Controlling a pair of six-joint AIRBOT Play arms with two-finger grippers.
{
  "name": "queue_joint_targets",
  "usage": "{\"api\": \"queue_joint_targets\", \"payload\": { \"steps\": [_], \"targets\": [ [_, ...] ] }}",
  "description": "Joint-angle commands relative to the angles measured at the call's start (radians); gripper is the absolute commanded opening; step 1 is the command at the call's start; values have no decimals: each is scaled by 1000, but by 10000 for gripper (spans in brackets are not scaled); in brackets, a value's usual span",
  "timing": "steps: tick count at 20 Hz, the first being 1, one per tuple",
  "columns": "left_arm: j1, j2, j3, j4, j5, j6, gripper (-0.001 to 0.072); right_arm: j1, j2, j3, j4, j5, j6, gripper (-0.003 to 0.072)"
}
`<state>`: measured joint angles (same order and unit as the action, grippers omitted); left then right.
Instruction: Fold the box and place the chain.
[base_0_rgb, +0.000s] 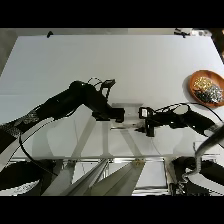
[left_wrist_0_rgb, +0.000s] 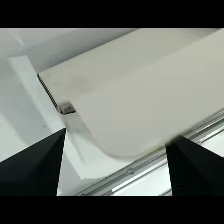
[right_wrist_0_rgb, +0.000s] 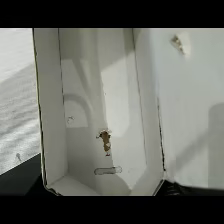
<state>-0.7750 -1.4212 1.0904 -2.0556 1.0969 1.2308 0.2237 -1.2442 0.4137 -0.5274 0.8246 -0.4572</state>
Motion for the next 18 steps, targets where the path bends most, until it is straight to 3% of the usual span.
{"api": "queue_joint_targets", "payload": {
  "steps": [1,7,18],
  "targets": [
    [4,3,-37,14,26,3,645,-1,0,0,2,4,4,414],
    [10,2,-78,10,-61,-27,643,-1,0,0,2,4,4,414],
    [6,95,-78,-19,-54,26,644,-1,0,0,2,4,3,414]
  ]
}}
